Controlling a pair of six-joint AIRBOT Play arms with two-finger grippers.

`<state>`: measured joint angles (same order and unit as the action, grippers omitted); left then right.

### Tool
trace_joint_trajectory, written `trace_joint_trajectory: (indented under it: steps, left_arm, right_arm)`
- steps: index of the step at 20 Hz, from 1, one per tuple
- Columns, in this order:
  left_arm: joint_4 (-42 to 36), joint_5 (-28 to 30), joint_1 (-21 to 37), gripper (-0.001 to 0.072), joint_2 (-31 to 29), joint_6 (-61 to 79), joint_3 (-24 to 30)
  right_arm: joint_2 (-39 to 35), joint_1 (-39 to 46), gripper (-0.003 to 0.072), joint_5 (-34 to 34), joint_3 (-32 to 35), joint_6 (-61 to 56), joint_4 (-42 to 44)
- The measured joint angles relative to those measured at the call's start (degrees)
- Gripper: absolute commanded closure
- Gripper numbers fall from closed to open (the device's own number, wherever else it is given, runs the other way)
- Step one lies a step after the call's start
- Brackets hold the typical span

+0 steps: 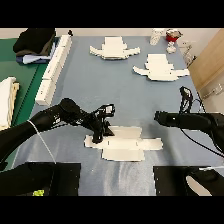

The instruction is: Fold the box.

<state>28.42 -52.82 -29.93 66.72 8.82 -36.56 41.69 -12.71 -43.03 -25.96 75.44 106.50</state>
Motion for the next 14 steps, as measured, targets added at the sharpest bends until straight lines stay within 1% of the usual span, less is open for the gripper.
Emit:
trace_joint_trajectory:
  steps: [4,7,10,12,13,14]
  left_arm:
    - [0.1,0.2,0.0,0.0695,0.0,0.1,0.0]
    - [0.2,0.2,0.0,0.0695,0.0,0.1,0.0]
    - [0.2,0.2,0.0,0.0695,0.0,0.1,0.0]
    - [0.2,0.3,0.0,0.0695,0.0,0.2,0.0]
    - [0.2,0.3,0.0,0.0695,0.0,0.2,0.0]
    - [0.2,0.3,0.0,0.0695,0.0,0.2,0.0]
  right_arm:
    - [-4.7,-3.8,0.0685,-11.5,0.0,-0.6,1.7]
    - [-9.9,-9.0,0.0685,-20.1,0.0,-2.4,2.5]
    - [-13.9,-18.2,0.0686,-25.2,0.0,-3.3,3.3]
    - [-14.4,-26.4,0.0684,-25.9,0.4,-3.5,3.0]
    - [-14.0,-30.9,0.0634,-25.5,0.6,-3.4,2.2]
    - [-12.9,-35.7,0.0344,-24.6,0.8,-2.7,1.1]
